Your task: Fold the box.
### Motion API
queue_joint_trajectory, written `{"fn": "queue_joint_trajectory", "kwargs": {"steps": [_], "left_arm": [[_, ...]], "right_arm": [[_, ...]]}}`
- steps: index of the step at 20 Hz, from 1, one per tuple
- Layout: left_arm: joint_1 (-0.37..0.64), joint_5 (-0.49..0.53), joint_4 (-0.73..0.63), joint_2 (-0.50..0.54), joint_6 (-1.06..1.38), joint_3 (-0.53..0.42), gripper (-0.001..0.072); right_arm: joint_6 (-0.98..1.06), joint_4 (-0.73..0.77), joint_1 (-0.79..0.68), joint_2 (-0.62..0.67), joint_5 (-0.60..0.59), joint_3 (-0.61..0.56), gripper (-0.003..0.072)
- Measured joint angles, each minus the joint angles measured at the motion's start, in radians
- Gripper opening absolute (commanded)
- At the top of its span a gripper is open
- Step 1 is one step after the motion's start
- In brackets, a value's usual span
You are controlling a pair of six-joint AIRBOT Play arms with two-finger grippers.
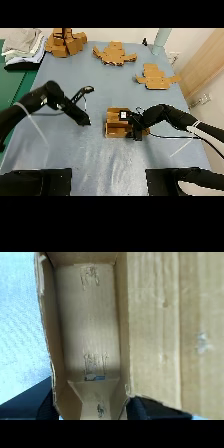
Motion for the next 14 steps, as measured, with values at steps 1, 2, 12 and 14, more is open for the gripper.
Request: {"fn": "queue_joint_trajectory", "kwargs": {"steps": [1, 2, 12, 14], "left_arm": [[-0.014, 0.047, -0.023, 0.029, 0.081, -0.047, 0.0489], [-0.029, 0.087, -0.041, 0.048, 0.162, -0.084, 0.0695], [-0.125, 0.327, -0.306, -0.009, 0.914, -0.195, 0.0696], [-0.146, 0.349, -0.346, -0.034, 0.968, -0.188, 0.0696]], "right_arm": [[0.000, 0.000, 0.000, 0.000, 0.000, 0.000, 0.0445], [0.000, 0.000, 0.000, 0.000, 0.000, 0.000, 0.0445], [0.000, 0.000, 0.000, 0.000, 0.000, 0.000, 0.0445], [0.000, 0.000, 0.000, 0.000, 0.000, 0.000, 0.0445]]}}
